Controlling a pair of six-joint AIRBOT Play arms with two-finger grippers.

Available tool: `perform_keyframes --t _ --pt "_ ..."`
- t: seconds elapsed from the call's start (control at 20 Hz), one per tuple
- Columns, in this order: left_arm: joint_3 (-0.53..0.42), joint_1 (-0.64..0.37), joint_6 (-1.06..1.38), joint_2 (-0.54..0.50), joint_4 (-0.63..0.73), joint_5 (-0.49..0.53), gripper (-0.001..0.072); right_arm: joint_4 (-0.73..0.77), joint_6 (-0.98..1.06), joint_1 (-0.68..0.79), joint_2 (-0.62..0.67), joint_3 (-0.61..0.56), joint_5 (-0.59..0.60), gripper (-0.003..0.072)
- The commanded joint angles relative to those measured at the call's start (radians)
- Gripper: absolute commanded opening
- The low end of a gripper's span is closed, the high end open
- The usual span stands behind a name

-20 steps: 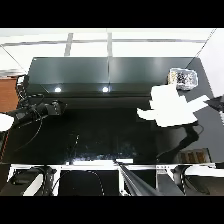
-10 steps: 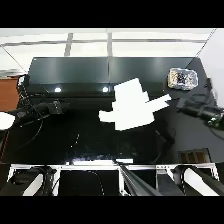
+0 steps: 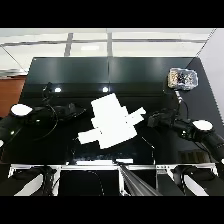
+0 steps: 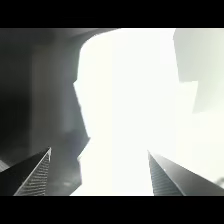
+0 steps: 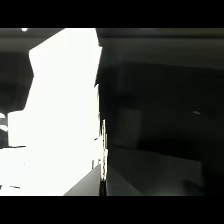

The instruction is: Fold the box and place the chain.

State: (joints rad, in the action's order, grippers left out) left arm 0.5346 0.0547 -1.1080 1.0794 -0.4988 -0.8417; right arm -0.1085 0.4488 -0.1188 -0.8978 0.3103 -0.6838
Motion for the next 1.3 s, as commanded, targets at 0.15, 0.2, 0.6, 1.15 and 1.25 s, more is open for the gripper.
perform_keyframes --t 0.15,0.2,0.6,1.15,1.25 --pt "0.06 0.023 0.076 0.164 0.087 -0.061 0.0707 0.006 -0.023 -0.062 0.006 -0.007 0.035 0.0017" --pt "0.071 0.034 0.056 0.185 0.075 -0.06 0.0707 0.006 -0.023 -0.063 0.006 -0.007 0.035 0.0017" --pt "0.217 0.132 -0.048 0.392 0.035 -0.246 0.0707 0.006 -0.023 -0.063 0.006 -0.007 0.034 0.0017" --pt "0.351 0.164 0.117 0.557 0.035 -0.502 0.0583 0.003 -0.023 -0.063 0.006 -0.007 0.034 0.0017" --pt "0.351 0.163 0.188 0.559 0.032 -0.503 0.0318 0.003 -0.023 -0.063 0.006 -0.007 0.034 0.0017"
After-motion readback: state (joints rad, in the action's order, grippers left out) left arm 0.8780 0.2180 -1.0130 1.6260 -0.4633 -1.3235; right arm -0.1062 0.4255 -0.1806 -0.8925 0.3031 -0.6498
